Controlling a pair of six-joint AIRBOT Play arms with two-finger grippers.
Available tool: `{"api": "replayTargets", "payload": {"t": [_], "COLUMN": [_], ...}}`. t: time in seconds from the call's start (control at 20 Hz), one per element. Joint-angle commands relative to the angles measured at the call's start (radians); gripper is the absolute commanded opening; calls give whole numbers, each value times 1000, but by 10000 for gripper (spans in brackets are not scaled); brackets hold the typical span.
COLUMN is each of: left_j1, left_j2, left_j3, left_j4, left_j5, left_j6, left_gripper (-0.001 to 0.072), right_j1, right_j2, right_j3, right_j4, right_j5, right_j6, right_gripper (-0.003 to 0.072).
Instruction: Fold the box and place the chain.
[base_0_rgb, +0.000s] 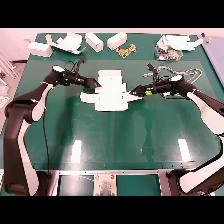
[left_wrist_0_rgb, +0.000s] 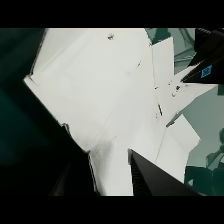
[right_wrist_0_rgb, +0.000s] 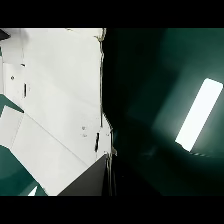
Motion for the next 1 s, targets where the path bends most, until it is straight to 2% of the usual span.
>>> {"api": "replayTargets", "payload": {"t": [0.0,0.7,0.75,0.95], "left_j1": [1,-26,-26,-26], "left_j2": [-11,-38,-38,-38], "left_j3": [1,1,1,1], "left_j4": [-14,-47,-47,-50], "left_j5": [2,9,9,20], "left_j6": [18,81,81,89], "left_gripper": [401,398,304,285], "right_j1": [0,0,0,0], "right_j2": [-1,-1,-1,-1], "right_j3": [0,0,0,0], "right_j4": [0,0,0,0], "right_j5": [0,0,0,0], "right_j6": [-2,-2,-2,-2], "right_gripper": [9,9,9,10]}}
